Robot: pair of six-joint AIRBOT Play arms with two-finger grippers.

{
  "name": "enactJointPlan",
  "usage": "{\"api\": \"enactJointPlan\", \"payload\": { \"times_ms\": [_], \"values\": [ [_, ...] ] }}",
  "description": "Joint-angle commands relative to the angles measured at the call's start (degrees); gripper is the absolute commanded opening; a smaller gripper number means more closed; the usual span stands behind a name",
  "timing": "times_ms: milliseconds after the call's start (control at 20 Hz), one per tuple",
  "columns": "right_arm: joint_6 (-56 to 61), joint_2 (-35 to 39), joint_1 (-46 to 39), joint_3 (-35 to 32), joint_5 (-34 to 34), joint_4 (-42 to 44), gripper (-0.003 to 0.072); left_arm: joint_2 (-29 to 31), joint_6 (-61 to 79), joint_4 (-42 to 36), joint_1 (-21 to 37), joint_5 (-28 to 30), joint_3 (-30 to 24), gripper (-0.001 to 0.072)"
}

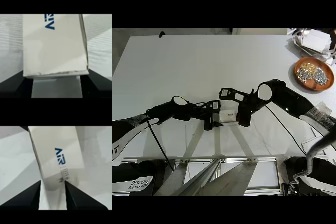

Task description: Fold the box and place the chain.

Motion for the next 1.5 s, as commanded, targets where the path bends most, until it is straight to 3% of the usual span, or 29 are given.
{"api": "enactJointPlan", "payload": {
  "times_ms": [0, 300, 400, 550, 700, 900, 1250, 1450],
  "values": [
    [-0.26, 1.49, -0.37, 0.0, -0.46, 2.08, 0.0347, 0.04, -0.2, -0.33, 0.0, 0.63, 0.02, 0.0208],
    [-0.72, 5.14, -5.97, -0.02, -0.07, 10.43, 0.031, 0.04, -0.2, -0.33, 0.0, 0.63, 0.02, 0.0208],
    [-4.28, 5.03, -7.89, -1.2, -0.46, 15.17, 0.0019, 0.04, -0.2, -0.33, 0.0, 0.63, 0.02, 0.0208],
    [-14.64, 3.43, -10.56, -5.73, -0.63, 30.14, 0.0013, 0.04, -0.2, -0.33, 0.0, 0.66, 0.02, 0.0208],
    [-20.06, -0.15, -11.56, -9.46, -0.55, 36.04, 0.0013, 0.04, -0.2, -0.33, 0.0, 0.66, 0.02, 0.0208],
    [-22.01, -4.09, -11.56, -10.64, 0.24, 36.02, 0.0013, 0.04, -0.17, -0.33, 0.0, 0.63, 0.0, 0.0208],
    [-24.28, -4.5, -11.56, -12.33, -0.31, 35.93, 0.0013, 0.04, -0.17, -0.33, 0.0, 0.63, 0.02, 0.0208],
    [-24.3, -4.76, -11.56, -15.12, -5.01, 35.95, 0.0013, 0.04, -0.2, -0.33, 0.0, 0.63, 0.02, 0.0208]
  ]
}}
